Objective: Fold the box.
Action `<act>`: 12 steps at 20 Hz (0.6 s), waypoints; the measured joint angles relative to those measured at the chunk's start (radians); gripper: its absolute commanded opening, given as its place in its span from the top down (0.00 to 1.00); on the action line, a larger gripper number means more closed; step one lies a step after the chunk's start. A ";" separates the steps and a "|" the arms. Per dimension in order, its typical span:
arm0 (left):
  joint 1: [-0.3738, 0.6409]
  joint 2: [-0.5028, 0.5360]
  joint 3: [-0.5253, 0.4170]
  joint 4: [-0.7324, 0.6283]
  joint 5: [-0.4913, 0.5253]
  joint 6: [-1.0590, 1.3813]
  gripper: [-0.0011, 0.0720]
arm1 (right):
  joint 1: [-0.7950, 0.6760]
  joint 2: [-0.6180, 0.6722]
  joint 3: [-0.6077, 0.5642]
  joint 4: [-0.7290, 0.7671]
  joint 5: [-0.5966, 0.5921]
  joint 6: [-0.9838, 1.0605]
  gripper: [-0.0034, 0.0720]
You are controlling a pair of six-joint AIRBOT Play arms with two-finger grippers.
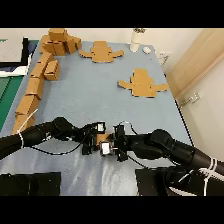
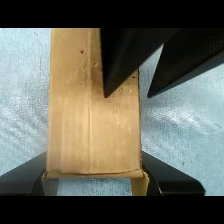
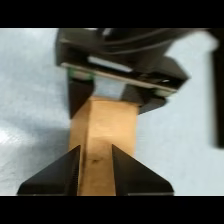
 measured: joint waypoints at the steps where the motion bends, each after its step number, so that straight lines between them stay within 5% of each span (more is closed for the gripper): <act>1: 0.000 0.000 0.000 0.000 0.000 0.000 0.37 | 0.000 0.016 0.005 -0.005 -0.013 0.014 0.54; 6: 0.000 0.000 0.000 0.000 0.000 0.000 0.37 | 0.000 0.127 0.019 -0.051 -0.123 0.212 0.57; 7: 0.000 0.000 0.000 0.000 0.000 0.000 0.37 | 0.000 0.150 0.019 -0.058 -0.165 0.299 0.61; 9: 0.000 0.000 0.000 0.000 0.000 0.000 0.37 | 0.000 0.186 0.020 -0.063 -0.252 0.504 0.95; 12: 0.000 0.000 0.000 0.000 0.000 0.000 0.37 | 0.000 0.210 0.006 -0.048 -0.373 0.804 0.95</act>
